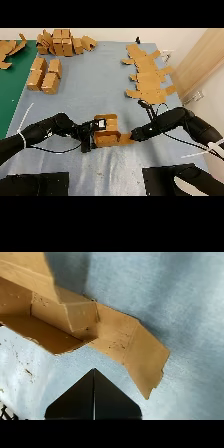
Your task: Fold the box.
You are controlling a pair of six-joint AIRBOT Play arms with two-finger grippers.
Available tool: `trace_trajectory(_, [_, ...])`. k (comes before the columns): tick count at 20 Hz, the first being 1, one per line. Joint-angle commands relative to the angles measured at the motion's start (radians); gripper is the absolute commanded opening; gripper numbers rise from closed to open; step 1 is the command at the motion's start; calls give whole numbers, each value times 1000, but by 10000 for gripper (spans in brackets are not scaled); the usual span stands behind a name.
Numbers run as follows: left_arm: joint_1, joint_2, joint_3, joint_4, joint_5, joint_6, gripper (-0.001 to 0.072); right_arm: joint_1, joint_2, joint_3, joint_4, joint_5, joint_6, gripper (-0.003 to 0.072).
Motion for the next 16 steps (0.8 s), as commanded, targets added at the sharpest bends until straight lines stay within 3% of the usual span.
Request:
trace_trajectory(1, [1, 0, 0, -1, 0, 0, 513, 0, -31, -53, -29, 26, -6, 3])
trace_trajectory(6, [1, 0, 0, -12, 0, 0, 513, 1, 4, -173, 75, 108, -25, 5])
trace_trajectory(10, [1, 0, 0, -12, 0, 0, 513, 1, -6, -110, 153, 161, -57, 3])
trace_trajectory(14, [1, 0, 0, -11, 0, 0, 513, 1, -6, -21, 357, 141, -239, 3])
trace_trajectory(16, [1, 0, 0, -11, 2, 3, 513, 1, -31, 7, 360, 181, -260, 3])
